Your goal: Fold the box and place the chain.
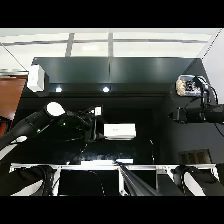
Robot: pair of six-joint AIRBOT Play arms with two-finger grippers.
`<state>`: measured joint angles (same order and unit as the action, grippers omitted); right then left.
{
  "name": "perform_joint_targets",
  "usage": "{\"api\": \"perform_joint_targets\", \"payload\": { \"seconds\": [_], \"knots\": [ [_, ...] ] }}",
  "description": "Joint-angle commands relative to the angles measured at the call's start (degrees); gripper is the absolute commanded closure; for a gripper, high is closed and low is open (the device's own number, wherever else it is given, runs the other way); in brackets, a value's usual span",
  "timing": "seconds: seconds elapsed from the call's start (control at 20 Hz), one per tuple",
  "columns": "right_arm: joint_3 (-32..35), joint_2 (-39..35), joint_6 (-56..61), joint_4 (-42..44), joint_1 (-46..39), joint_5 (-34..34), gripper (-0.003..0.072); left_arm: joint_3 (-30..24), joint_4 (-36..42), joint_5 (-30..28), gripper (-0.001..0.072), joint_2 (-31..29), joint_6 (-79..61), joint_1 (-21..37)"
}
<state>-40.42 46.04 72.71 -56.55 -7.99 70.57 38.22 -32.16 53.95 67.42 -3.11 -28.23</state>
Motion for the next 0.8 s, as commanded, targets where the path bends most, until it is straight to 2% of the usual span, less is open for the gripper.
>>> {"api": "perform_joint_targets", "payload": {
  "seconds": [0.0,0.1,0.15,0.3,0.55,0.75],
  "knots": [
    [1.90,-0.57,1.03,-0.92,-1.20,-2.34,0.0674,2.64,3.39,-6.49,-0.0007,-0.68,1.60,-3.50],
    [1.97,-0.57,1.03,-0.92,-1.20,-2.54,0.0675,3.78,3.28,-13.05,-0.0006,0.09,1.62,-6.40],
    [1.97,-0.57,1.03,-0.92,-1.20,-2.67,0.0675,4.48,3.28,-13.97,-0.0006,1.20,1.66,-7.69],
    [1.97,-0.57,1.01,-0.92,-1.20,-2.86,0.0674,7.39,3.13,-11.13,-0.0006,5.60,8.22,-10.73],
    [1.97,-0.57,1.03,-0.92,-1.20,-2.89,0.0674,9.14,2.23,-11.72,-0.0006,9.88,10.69,-12.92],
    [1.97,-0.57,1.01,-0.92,-1.20,-2.86,0.0674,9.16,-4.39,-11.37,-0.0006,10.36,11.43,-12.87]
  ]
}}
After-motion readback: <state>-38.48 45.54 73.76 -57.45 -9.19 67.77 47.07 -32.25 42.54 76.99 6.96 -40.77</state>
